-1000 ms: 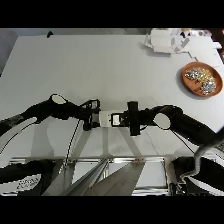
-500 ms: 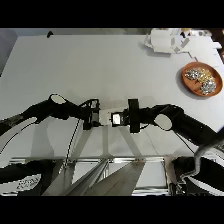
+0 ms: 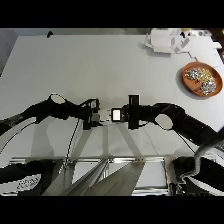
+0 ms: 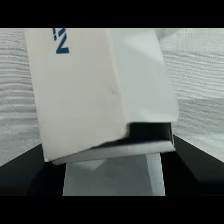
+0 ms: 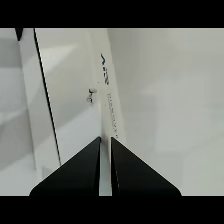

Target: Fold the box and place the chain.

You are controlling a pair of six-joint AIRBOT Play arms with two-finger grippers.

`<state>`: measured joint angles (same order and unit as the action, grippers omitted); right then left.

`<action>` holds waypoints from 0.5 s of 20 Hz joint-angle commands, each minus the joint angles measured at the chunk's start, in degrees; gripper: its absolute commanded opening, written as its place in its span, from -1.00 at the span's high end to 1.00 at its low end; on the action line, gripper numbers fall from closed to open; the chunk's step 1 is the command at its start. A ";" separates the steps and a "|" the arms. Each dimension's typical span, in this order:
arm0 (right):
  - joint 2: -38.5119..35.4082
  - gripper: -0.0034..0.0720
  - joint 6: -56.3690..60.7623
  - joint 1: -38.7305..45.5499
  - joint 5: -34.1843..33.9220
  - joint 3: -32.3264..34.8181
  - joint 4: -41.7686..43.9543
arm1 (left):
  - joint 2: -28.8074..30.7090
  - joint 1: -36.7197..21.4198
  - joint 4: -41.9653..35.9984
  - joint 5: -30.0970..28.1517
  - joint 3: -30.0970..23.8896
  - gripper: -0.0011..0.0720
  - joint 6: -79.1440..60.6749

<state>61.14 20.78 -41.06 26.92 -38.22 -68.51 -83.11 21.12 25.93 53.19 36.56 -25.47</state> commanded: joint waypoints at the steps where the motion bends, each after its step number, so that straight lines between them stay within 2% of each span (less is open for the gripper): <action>1: 0.04 0.76 0.46 -0.07 -0.44 0.00 1.64 | 0.04 0.04 0.04 0.20 -0.02 0.40 -0.02; 5: 0.04 0.76 0.44 -0.07 -0.35 0.00 5.68 | 0.04 0.04 0.02 0.20 -0.02 0.40 -0.02; 10: 1.27 0.76 2.10 -0.07 3.87 0.11 6.05 | 0.04 0.04 0.04 0.20 -0.02 0.40 -0.02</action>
<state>61.67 21.98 -41.10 29.17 -38.20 -63.29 -83.09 21.12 26.06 53.39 36.56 -25.54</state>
